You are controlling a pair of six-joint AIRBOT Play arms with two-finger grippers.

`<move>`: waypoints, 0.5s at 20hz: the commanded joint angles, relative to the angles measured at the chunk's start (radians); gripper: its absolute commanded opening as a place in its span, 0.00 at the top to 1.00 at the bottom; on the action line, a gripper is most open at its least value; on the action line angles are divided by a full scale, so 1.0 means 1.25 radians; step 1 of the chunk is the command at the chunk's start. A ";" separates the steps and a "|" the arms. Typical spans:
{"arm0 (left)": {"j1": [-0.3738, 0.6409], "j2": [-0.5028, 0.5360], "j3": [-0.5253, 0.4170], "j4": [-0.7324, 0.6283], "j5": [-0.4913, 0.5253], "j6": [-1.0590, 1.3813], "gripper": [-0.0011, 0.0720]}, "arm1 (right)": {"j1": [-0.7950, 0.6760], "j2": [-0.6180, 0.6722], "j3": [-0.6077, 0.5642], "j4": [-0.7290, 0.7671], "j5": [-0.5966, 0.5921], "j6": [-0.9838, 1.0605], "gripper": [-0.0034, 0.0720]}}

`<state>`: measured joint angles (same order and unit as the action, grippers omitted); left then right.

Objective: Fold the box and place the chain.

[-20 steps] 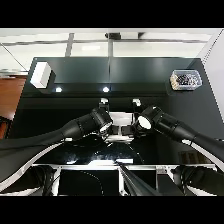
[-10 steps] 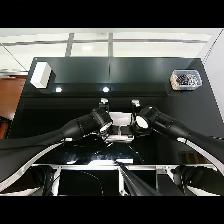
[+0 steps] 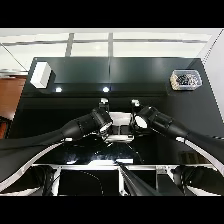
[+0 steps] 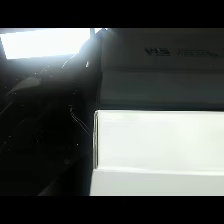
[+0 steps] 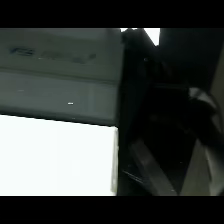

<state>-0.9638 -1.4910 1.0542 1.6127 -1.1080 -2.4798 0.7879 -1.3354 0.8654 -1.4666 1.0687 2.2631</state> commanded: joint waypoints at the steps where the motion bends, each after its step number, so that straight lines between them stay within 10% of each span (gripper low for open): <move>1: 0.001 -0.001 0.000 0.000 0.000 0.000 0.94 | 0.006 -0.002 0.001 0.000 -0.010 0.003 0.85; 6: 0.001 -0.001 0.000 0.000 0.000 0.000 0.94 | 0.026 -0.002 0.001 -0.007 -0.021 0.009 0.89; 10: 0.001 -0.001 0.000 0.000 0.000 0.000 0.94 | 0.026 -0.002 0.001 -0.009 -0.021 0.019 0.70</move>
<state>-0.9638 -1.4914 1.0538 1.6146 -1.1099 -2.4763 0.8181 -1.3388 0.8654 -1.4746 1.0424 2.2745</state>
